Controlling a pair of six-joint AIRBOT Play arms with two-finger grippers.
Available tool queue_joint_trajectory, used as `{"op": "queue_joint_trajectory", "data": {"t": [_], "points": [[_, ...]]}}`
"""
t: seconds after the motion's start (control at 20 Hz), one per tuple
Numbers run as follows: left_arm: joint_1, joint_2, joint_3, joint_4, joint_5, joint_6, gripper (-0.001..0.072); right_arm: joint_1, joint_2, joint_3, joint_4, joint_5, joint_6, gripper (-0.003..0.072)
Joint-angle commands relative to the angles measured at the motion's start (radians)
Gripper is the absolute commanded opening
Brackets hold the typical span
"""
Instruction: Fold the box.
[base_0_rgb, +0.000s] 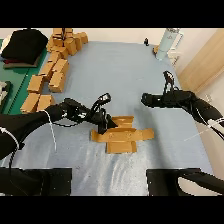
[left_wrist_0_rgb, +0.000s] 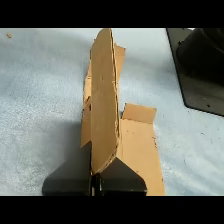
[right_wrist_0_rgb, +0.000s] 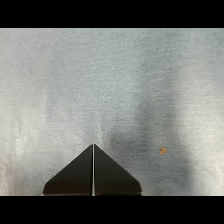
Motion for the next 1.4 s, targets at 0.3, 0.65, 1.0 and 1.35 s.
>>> {"op": "queue_joint_trajectory", "data": {"t": [0.3, 0.65, 1.0, 1.35], "points": [[0.000, -0.003, 0.001, 0.014, 0.003, -0.015, 0.0011, 0.014, 0.121, 0.000, -0.151, -0.134, 0.042, 0.0002], [0.000, -0.003, 0.001, 0.014, 0.003, -0.015, 0.0011, 0.363, 0.375, -0.061, -0.658, -0.520, 0.269, 0.0002], [0.000, -0.003, 0.001, 0.012, 0.004, -0.015, 0.0011, 0.923, 0.470, -0.327, -0.700, -0.394, 0.038, 0.0514], [0.000, -0.003, 0.001, 0.012, 0.004, -0.015, 0.0011, 0.967, 0.334, -0.348, -0.796, -0.229, -0.024, 0.0515]]}}
